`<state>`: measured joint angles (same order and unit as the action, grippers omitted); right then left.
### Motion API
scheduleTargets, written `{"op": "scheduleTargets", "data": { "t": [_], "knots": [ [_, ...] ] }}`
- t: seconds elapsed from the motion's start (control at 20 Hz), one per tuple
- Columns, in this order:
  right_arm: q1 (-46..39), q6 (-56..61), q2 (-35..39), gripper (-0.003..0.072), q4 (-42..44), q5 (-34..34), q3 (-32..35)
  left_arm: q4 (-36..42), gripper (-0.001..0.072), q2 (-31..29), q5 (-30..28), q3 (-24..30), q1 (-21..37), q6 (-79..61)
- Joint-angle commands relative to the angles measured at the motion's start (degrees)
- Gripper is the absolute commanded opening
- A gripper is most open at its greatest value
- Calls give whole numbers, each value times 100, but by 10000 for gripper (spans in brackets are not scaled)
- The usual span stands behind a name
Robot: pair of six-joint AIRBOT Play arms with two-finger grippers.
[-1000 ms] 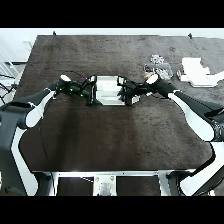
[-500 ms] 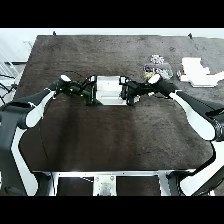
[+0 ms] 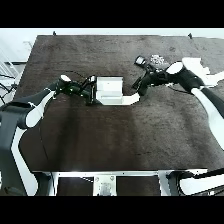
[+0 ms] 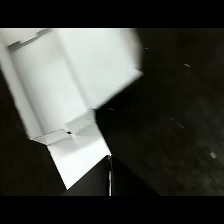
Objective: Fold the box and place the chain.
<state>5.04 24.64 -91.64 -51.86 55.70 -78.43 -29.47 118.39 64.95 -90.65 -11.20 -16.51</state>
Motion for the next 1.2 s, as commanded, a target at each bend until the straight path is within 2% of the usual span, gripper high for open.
{"op": "scheduleTargets", "data": {
  "t": [0.0, 0.15, 0.4, 0.7, 0.9, 1.15],
  "knots": [
    [-586, 1615, 199, 13, -31, 11, 76, -2, 448, 2, 2, 0, 7, -4],
    [-927, 2531, 149, 13, -28, 9, 315, -2, 448, 2, 0, 0, 7, -4],
    [-914, 3099, -271, 12, 74, 15, 564, -2, 448, 2, 0, 0, 7, -4],
    [-420, 3213, -988, 13, 713, 310, 562, -2, 448, 2, 2, 0, 7, -4],
    [-2, 3174, -1001, 13, 946, 90, 472, -2, 447, 2, 2, 0, 7, -4],
    [61, 3195, -817, 14, 992, 120, 197, -2, 447, 2, 2, 0, 7, -4]
  ]
}}
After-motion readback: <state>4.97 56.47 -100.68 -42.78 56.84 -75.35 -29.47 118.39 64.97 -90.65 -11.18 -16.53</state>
